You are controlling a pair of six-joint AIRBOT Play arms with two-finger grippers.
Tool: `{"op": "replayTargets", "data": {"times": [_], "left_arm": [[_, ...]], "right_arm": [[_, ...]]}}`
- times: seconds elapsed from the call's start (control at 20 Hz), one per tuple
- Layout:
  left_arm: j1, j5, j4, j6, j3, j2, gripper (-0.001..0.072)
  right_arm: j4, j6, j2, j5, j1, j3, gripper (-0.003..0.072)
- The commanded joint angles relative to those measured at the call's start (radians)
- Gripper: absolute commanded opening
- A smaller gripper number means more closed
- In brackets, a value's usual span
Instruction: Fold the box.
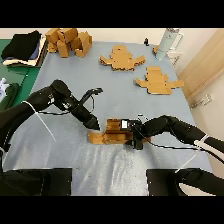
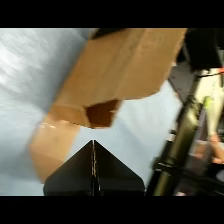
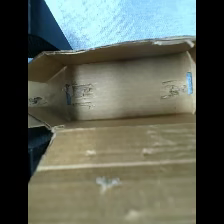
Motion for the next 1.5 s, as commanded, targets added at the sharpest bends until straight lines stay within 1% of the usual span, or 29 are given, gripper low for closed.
{"op": "replayTargets", "data": {"times": [0.0,0.05,0.15,0.35,0.45,0.55,0.6,0.7,0.95,1.1,1.2,1.3,1.4,1.45], "left_arm": [[-0.077,-0.054,-0.122,-0.16,0.004,0.006,0.0015],[-0.105,-0.006,-0.142,-0.177,0.018,0.002,0.0015],[-0.129,0.067,-0.142,-0.225,0.072,-0.032,0.0015],[-0.13,0.192,-0.129,-0.285,0.192,-0.171,0.0014],[-0.132,0.209,-0.069,-0.358,0.234,-0.252,0.0014],[-0.138,0.202,0.013,-0.425,0.238,-0.303,0.0014],[-0.143,0.195,0.052,-0.451,0.238,-0.32,0.0013],[-0.152,0.177,0.065,-0.461,0.238,-0.332,0.0013],[-0.162,0.182,0.059,-0.442,0.239,-0.33,0.0014],[-0.148,0.187,0.013,-0.33,0.239,-0.306,0.0013],[-0.144,0.205,0.004,-0.238,0.238,-0.249,0.0012],[-0.142,0.214,0.04,-0.145,0.229,-0.169,0.0011],[-0.141,0.248,0.093,-0.056,0.182,-0.073,0.0011],[-0.141,0.283,0.116,-0.022,0.143,-0.023,0.0011]], "right_arm": [[0.0,0.0,0.0,0.0,0.0,0.001,0.0502],[0.0,0.0,0.0,0.0,0.0,0.001,0.0502],[0.0,0.0,0.0,0.0,0.0,0.001,0.0502],[0.0,0.0,0.0,0.0,0.0,0.001,0.0502],[0.0,0.0,0.0,0.0,0.0,0.001,0.0502],[0.0,0.0,0.0,0.0,0.0,0.001,0.0502],[0.0,0.0,0.0,0.0,0.0,0.001,0.0502],[0.0,0.0,0.0,0.0,0.0,0.001,0.0502],[0.0,0.0,0.0,0.0,0.0,0.001,0.0502],[0.0,0.0,0.0,0.0,0.0,0.001,0.0502],[0.0,0.0,0.0,0.0,0.0,0.001,0.0502],[0.0,0.0,0.0,0.0,0.0,0.001,0.0502],[0.0,0.0,0.0,0.0,0.0,0.001,0.0502],[0.0,0.0,0.0,0.0,0.0,0.001,0.0502]]}}
